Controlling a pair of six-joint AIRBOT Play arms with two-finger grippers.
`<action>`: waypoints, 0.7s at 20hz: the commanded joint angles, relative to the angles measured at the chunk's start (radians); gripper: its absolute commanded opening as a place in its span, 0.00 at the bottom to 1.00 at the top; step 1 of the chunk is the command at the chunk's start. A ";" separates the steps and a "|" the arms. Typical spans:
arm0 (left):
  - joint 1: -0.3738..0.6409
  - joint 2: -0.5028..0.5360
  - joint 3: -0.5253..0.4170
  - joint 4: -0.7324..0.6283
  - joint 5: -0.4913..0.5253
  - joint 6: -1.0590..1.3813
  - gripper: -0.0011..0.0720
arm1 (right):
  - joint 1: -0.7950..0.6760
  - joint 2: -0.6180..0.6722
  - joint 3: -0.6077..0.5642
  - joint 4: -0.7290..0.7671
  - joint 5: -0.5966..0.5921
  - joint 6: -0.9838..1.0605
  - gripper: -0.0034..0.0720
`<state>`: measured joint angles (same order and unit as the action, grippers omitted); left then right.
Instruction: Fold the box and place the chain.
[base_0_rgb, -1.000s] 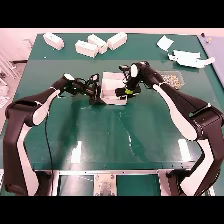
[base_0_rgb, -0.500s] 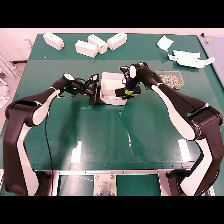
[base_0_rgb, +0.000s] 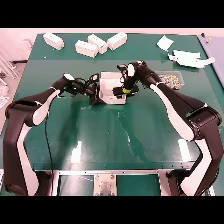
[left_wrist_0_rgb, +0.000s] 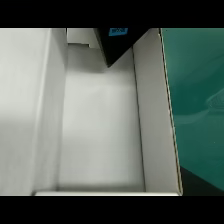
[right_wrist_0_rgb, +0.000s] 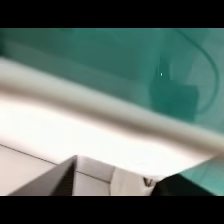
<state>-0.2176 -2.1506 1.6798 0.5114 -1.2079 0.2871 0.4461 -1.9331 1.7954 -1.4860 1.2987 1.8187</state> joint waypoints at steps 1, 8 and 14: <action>0.000 0.000 0.000 0.002 -0.007 0.002 0.82 | -0.001 0.002 0.028 -0.096 0.062 0.003 0.76; 0.000 0.000 0.000 0.002 -0.007 0.002 0.82 | -0.040 0.037 0.029 -0.131 0.098 -0.016 0.76; 0.000 0.000 0.000 0.002 -0.007 0.002 0.82 | -0.057 0.154 0.029 -0.131 0.097 -0.074 0.76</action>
<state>-0.2180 -2.1509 1.6798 0.5137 -1.2186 0.2897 0.3931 -1.8263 1.8236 -1.6264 1.3987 1.7889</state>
